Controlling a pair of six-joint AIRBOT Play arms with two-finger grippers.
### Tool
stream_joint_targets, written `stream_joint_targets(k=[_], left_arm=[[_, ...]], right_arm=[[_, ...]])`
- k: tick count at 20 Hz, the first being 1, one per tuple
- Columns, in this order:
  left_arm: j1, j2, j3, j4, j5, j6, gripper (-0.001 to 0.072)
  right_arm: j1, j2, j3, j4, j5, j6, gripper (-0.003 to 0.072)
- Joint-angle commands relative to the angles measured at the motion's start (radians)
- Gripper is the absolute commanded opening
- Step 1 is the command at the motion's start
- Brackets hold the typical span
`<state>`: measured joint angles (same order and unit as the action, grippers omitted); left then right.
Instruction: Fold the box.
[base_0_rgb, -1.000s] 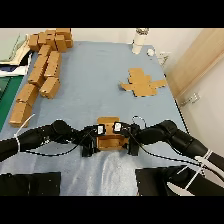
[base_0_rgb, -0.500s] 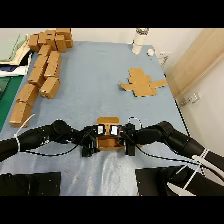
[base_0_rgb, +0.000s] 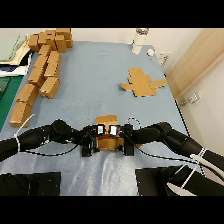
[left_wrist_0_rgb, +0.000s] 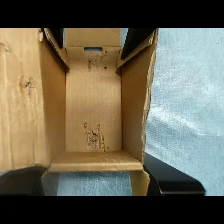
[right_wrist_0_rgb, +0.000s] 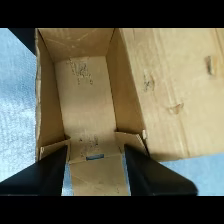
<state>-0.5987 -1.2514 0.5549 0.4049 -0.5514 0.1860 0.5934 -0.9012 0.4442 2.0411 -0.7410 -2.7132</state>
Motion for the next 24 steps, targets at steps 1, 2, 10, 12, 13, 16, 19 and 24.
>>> stream_joint_targets(k=[1,2,10,12,13,16,19,24], left_arm=[[0.000,0.000,0.001,0.000,0.000,0.000,0.0528],[0.000,0.000,0.001,0.000,0.000,0.000,0.0528],[0.000,0.000,0.001,0.000,0.000,0.000,0.0528],[0.000,0.000,0.001,-0.001,-0.001,0.000,0.0528],[0.000,0.000,0.001,0.000,0.000,0.000,0.0528],[0.000,0.000,0.001,-0.001,-0.001,0.000,0.0528],[0.000,0.000,0.001,0.000,0.000,0.000,0.0528],[0.000,0.000,0.001,0.000,-0.001,0.000,0.0528]], right_arm=[[0.001,-0.001,0.000,0.004,-0.011,-0.003,0.0604],[0.001,-0.001,0.000,-0.002,-0.017,-0.003,0.0604],[-0.001,0.102,0.030,-0.433,-0.174,0.652,0.0004],[-0.009,0.166,0.050,-0.651,-0.254,0.927,0.0004],[-0.019,0.196,0.051,-0.742,-0.279,1.045,0.0004],[-0.109,0.234,0.050,-0.930,-0.364,1.460,0.0004],[-0.222,0.174,0.018,-0.697,-0.355,1.456,0.0004],[-0.232,0.051,-0.007,-0.231,-0.264,1.202,0.0004]])
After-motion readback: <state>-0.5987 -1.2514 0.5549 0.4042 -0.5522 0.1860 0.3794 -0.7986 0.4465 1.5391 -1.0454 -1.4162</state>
